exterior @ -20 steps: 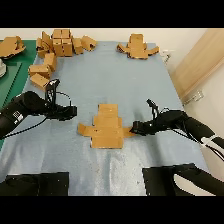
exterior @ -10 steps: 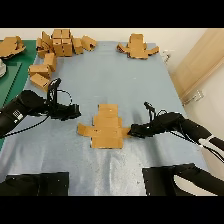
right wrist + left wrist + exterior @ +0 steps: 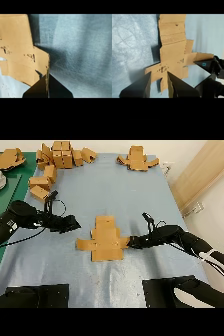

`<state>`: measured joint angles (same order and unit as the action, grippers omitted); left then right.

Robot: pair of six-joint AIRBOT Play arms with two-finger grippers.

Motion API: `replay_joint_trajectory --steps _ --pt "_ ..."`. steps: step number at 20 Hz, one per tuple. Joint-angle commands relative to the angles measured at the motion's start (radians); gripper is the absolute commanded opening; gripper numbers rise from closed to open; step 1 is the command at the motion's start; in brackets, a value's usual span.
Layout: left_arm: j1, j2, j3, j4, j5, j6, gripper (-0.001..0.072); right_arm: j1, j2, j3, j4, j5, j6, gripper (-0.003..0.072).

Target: Fold the box.

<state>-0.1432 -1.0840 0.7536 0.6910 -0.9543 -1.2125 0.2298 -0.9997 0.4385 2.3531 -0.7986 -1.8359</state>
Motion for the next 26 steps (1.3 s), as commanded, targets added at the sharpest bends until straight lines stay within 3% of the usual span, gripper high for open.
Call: replay_joint_trajectory --steps 1,3,7,8,9,12,19,26 --pt "0.044 -0.038 0.0 -0.076 -0.056 0.097 0.0314 0.012 0.034 0.0 0.008 -0.034 -0.071 -0.0002" --pt "0.063 -0.098 0.0 -0.125 -0.109 0.174 0.0314 0.043 0.086 -0.002 0.007 -0.059 -0.086 -0.0002" --pt "0.066 -0.21 0.0 -0.172 -0.123 0.269 0.0339 0.097 0.203 -0.002 -0.011 -0.053 -0.095 -0.0002" --pt "0.066 -0.233 0.0 -0.217 -0.122 0.298 0.0566 0.102 0.212 -0.002 -0.023 -0.082 -0.095 -0.0002" --pt "0.066 -0.253 0.0 -0.265 -0.121 0.326 0.0601 0.103 0.21 -0.002 -0.024 -0.117 -0.095 -0.0002" --pt "0.066 -0.314 0.0 -0.349 -0.12 0.418 0.0601 0.103 0.209 -0.021 -0.023 -0.126 -0.095 -0.0002" --pt "0.055 -0.424 0.0 -0.368 -0.128 0.488 0.0601 0.103 0.208 -0.024 -0.025 -0.123 -0.094 -0.0002" --pt "0.047 -0.456 0.0 -0.473 -0.18 0.57 0.06 0.103 0.209 -0.039 0.012 -0.127 -0.095 -0.0002"
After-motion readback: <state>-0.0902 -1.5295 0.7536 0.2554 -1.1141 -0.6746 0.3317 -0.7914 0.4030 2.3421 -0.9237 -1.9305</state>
